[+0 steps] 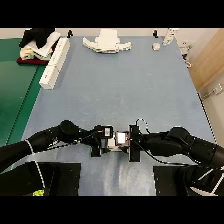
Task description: Fold the box.
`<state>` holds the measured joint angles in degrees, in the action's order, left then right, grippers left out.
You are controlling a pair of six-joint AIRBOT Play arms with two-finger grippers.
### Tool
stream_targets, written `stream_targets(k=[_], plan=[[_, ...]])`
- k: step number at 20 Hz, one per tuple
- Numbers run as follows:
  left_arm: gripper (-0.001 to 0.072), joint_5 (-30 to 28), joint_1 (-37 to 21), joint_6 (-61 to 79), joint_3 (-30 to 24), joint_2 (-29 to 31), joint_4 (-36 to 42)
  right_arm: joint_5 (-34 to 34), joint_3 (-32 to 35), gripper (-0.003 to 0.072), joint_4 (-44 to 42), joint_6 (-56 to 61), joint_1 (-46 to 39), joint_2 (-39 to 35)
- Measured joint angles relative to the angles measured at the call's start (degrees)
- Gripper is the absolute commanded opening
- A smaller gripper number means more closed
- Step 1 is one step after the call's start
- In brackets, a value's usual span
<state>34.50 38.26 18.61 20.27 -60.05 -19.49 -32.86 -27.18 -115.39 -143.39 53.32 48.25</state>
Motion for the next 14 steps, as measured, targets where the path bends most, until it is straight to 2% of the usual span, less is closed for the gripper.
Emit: stream_targets(k=[1,2,4,11,12,13,14], plan=[[0.0527,0.00,0.00,0.00,0.00,-0.02,0.00,0.00,0.04,0.0316,-0.09,0.00,0.00,0.00],[0.0527,0.02,0.00,0.02,0.00,0.00,-0.02,-0.07,0.07,0.0324,-0.11,0.02,0.00,0.00],[0.0527,0.13,0.00,0.04,0.00,0.00,-0.07,-0.24,0.07,0.0454,-0.11,0.02,-0.02,-0.02],[0.0527,0.09,0.00,0.04,0.00,0.00,-0.04,-0.31,-0.02,0.0441,-0.79,2.78,-0.04,-3.82],[0.0527,0.07,0.00,0.04,0.00,0.00,-0.04,-0.61,-0.02,0.0347,-0.98,4.50,-0.04,-4.92],[0.0527,0.04,0.00,0.04,0.00,-0.02,-0.04,-0.92,-0.02,0.0066,-1.14,6.45,-0.04,-5.90],[0.0527,0.04,0.00,0.04,0.00,0.00,-0.04,-1.44,0.04,0.0009,-1.20,8.96,-0.04,-6.88]])
